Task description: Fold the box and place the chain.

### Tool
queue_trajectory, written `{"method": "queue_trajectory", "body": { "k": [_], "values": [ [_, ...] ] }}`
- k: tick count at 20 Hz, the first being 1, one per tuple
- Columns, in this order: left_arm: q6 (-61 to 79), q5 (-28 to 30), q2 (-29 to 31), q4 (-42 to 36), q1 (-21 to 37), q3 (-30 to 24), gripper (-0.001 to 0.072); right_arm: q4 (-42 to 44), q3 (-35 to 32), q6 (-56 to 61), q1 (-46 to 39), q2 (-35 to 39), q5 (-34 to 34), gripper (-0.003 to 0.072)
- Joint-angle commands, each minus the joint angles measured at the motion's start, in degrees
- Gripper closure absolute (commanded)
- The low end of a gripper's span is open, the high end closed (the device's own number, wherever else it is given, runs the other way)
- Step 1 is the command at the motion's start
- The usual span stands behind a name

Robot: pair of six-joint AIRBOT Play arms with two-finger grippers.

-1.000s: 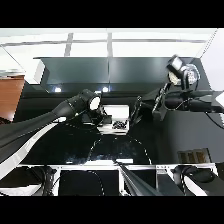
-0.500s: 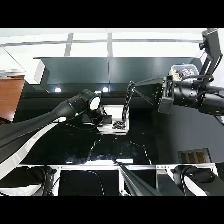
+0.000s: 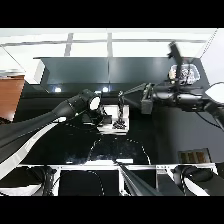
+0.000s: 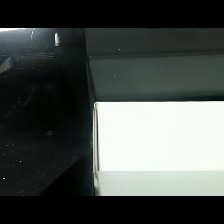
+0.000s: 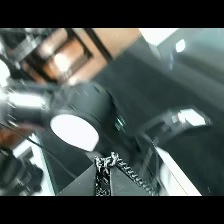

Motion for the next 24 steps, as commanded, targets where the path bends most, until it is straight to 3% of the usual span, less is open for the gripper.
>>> {"method": "queue_trajectory", "body": {
  "k": [1, 3, 4, 11, 19, 20, 21, 22, 24],
  "values": [
    [0.0, 0.0, 0.0, 0.0, 0.0, 0.0, 0.0682, -9.8, 0.0, 4.2, 1.3, -3.5, -0.2, 0.0660],
    [0.0, 0.1, -0.1, 0.0, 0.0, 0.0, 0.0682, -15.8, 0.0, 8.5, 1.2, -3.5, -0.2, 0.0289],
    [0.0, 0.2, -0.1, 0.0, 0.0, 0.0, 0.0682, -17.8, 0.0, 9.2, 0.5, -3.5, 0.6, 0.0264],
    [0.0, -0.3, -0.1, 0.0, 0.0, 0.0, 0.0682, -21.3, 0.0, 9.2, -13.6, -3.4, 7.7, 0.0265],
    [-5.1, -2.6, -0.1, 1.2, -0.6, 4.4, 0.0682, -22.6, 0.0, 9.2, -14.6, -3.4, 11.6, 0.0265],
    [-5.7, -3.3, -0.1, 1.5, -0.6, 5.4, 0.0588, -22.6, 0.0, 9.2, -14.6, -3.4, 11.5, 0.0265],
    [-6.1, -4.1, -0.1, 1.8, -0.6, 6.3, 0.0375, -22.6, 0.0, 9.2, -14.6, -3.4, 11.4, 0.0265],
    [-6.0, -5.2, 0.0, 2.2, -0.6, 7.2, 0.0282, -22.6, 0.0, 9.2, -14.6, -3.4, 11.4, 0.0265],
    [-2.4, -8.1, 0.6, 5.0, -0.6, 8.9, 0.0282, -22.6, 0.0, 9.2, -14.6, -3.4, 11.4, 0.0265]
  ]
}}
